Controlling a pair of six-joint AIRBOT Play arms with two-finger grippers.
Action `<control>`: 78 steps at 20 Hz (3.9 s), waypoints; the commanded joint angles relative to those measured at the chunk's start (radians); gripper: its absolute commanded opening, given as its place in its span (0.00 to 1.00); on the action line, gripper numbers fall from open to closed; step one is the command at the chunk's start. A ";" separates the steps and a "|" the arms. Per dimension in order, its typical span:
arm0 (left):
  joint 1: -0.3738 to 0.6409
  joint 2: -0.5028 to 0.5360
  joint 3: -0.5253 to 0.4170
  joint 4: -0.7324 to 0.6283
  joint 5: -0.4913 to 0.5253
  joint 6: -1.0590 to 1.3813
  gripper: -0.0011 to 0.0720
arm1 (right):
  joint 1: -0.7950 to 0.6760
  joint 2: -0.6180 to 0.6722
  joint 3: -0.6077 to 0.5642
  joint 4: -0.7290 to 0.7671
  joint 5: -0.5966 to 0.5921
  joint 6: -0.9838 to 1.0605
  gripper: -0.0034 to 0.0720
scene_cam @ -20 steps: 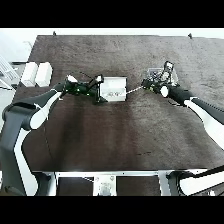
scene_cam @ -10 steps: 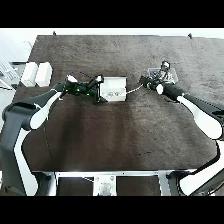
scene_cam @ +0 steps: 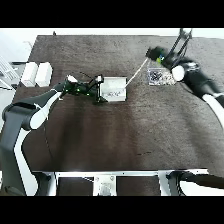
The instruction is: Fold the box and place the chain.
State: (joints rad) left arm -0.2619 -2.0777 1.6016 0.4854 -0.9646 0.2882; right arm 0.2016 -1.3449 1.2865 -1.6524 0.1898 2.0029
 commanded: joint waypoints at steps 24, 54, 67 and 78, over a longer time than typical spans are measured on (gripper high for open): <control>0.001 0.000 0.000 0.000 0.003 0.000 0.58 | 0.366 0.014 -0.140 -0.013 0.041 -0.069 0.06; 0.001 0.000 0.000 0.000 0.003 0.000 0.58 | -0.049 -0.033 -0.061 0.668 0.336 -1.259 0.06; 0.001 0.000 0.000 0.000 0.004 0.000 0.58 | -0.116 -0.471 0.308 1.102 0.853 -1.754 0.06; 0.001 0.000 0.000 0.000 0.007 0.000 0.58 | -0.044 -0.472 0.311 1.028 1.028 -1.760 0.17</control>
State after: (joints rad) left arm -0.2619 -2.0773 1.6012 0.4854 -0.9600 0.2882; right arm 0.1341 -1.8156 1.5951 -0.5781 1.1763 0.2504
